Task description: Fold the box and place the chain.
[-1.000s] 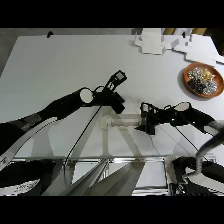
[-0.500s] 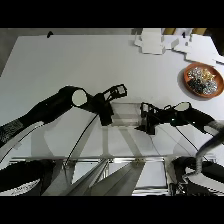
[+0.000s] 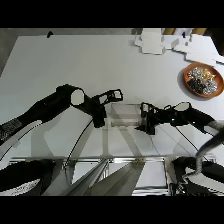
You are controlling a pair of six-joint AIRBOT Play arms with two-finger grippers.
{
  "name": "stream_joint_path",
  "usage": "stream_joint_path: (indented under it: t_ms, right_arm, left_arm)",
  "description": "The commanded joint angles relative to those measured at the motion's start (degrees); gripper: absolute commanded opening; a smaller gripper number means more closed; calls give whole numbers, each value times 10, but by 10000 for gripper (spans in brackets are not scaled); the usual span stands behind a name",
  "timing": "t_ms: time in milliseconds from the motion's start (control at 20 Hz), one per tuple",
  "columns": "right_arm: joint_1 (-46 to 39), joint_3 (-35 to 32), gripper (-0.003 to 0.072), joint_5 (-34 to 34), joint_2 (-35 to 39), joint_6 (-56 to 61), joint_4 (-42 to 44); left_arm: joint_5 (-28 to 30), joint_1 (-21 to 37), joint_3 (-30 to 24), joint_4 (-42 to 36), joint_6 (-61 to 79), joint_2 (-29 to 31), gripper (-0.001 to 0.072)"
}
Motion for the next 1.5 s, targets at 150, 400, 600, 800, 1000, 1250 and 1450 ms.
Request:
stream_joint_path:
  t_ms: [150,400,600,800,1000,1250,1450]
  right_arm:
    - [0,0,410,0,0,0,0]
    - [0,0,410,0,0,0,0]
    - [0,0,410,0,0,0,0]
    - [0,0,410,0,0,0,0]
    - [0,0,410,0,0,0,0]
    - [0,0,410,0,0,0,0]
    - [0,0,410,0,0,0,0]
  left_arm:
    - [5,22,-39,19,68,0,9]
    - [82,25,-73,-3,211,0,238]
    - [120,25,-73,-21,232,0,298]
    - [135,23,-78,-68,297,-2,343]
    - [138,14,-83,-91,299,-18,342]
    - [133,-4,-83,-108,300,-25,305]
    - [123,-9,-83,-119,300,-25,257]
